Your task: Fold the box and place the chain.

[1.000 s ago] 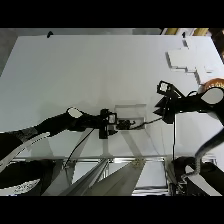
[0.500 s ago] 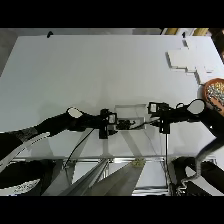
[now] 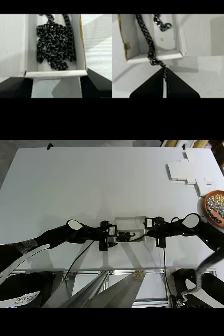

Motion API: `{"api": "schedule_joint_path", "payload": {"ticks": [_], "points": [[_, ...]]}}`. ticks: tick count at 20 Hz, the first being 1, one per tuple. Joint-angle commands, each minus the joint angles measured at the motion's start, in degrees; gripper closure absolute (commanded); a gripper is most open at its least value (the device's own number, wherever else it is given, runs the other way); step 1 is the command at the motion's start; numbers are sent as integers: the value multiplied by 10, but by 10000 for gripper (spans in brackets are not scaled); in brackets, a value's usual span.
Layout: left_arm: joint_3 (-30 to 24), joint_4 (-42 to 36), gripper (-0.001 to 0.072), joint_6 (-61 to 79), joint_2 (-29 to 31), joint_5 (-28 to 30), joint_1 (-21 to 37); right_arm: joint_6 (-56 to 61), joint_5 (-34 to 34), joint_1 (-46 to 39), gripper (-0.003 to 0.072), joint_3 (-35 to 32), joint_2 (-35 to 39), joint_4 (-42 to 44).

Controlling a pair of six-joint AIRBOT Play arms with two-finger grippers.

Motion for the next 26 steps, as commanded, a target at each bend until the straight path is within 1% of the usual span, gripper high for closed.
{"api": "schedule_joint_path", "payload": {"ticks": [1,3,5,8,10,12,15,17,19,22,23,24,25,26], "points": [[0,0,659,0,0,0,0,2,17,1,666,4,47,-10],[0,0,659,0,0,0,0,34,35,1,666,17,91,-45],[0,0,659,0,0,0,0,71,69,1,666,32,123,-44],[0,0,659,0,0,0,0,75,123,3,666,35,140,22],[0,0,659,0,0,0,0,75,122,27,666,35,140,87],[0,0,659,0,0,0,0,75,91,67,666,35,139,148],[0,0,659,0,0,0,0,75,-3,138,666,35,130,217],[0,0,659,0,0,0,0,75,-42,184,666,35,114,220],[0,0,659,0,0,0,0,75,-67,216,665,35,86,216],[0,0,659,0,0,0,0,75,-106,229,657,35,47,210],[0,0,659,0,0,0,0,75,-120,229,589,35,43,196],[0,0,659,0,0,0,0,75,-131,229,489,35,45,179],[0,0,659,0,0,0,0,75,-140,229,446,35,50,163],[0,0,659,0,0,0,0,75,-141,226,443,35,60,146]]}}
